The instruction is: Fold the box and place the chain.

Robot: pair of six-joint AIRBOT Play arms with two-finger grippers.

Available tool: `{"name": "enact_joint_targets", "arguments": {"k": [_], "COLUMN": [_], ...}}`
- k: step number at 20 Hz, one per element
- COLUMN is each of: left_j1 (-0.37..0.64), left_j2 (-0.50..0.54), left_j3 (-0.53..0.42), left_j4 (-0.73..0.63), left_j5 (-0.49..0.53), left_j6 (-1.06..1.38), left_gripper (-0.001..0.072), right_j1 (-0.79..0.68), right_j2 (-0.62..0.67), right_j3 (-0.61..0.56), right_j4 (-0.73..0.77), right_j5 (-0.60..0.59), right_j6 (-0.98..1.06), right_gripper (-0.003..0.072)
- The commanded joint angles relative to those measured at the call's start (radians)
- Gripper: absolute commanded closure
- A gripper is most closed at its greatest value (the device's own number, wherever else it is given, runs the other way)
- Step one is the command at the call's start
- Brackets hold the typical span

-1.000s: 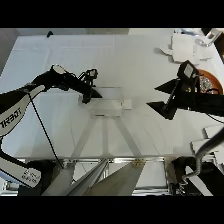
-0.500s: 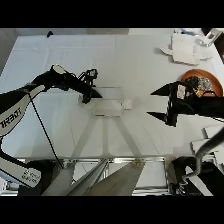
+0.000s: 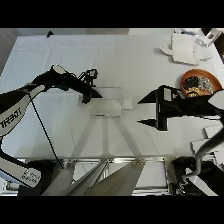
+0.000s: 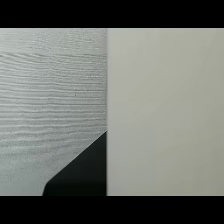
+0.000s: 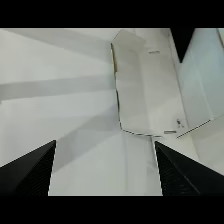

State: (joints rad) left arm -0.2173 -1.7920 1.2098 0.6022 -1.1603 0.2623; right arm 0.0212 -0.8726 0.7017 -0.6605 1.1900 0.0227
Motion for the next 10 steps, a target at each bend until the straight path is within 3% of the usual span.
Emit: {"name": "enact_joint_targets", "arguments": {"k": [1,5,10], "left_j1": [-0.001,-0.001,-0.001], "left_j2": [0.000,0.000,0.000], "left_j3": [0.000,0.000,0.000], "left_j4": [0.000,0.000,0.000], "left_j5": [0.000,0.000,0.000], "left_j6": [0.000,0.000,0.000], "left_gripper": [0.0696,0.0696,0.0696], "right_j1": [0.007,0.007,0.029], "right_j2": [-0.123,-0.267,-0.364], "right_j3": [0.000,0.000,0.000], "right_j4": [-0.031,-0.023,0.000], "right_j5": [-0.005,-0.062,-0.219], "right_j6": [0.002,-0.172,-0.332], "right_gripper": [-0.0007,-0.0007,-0.0007]}}
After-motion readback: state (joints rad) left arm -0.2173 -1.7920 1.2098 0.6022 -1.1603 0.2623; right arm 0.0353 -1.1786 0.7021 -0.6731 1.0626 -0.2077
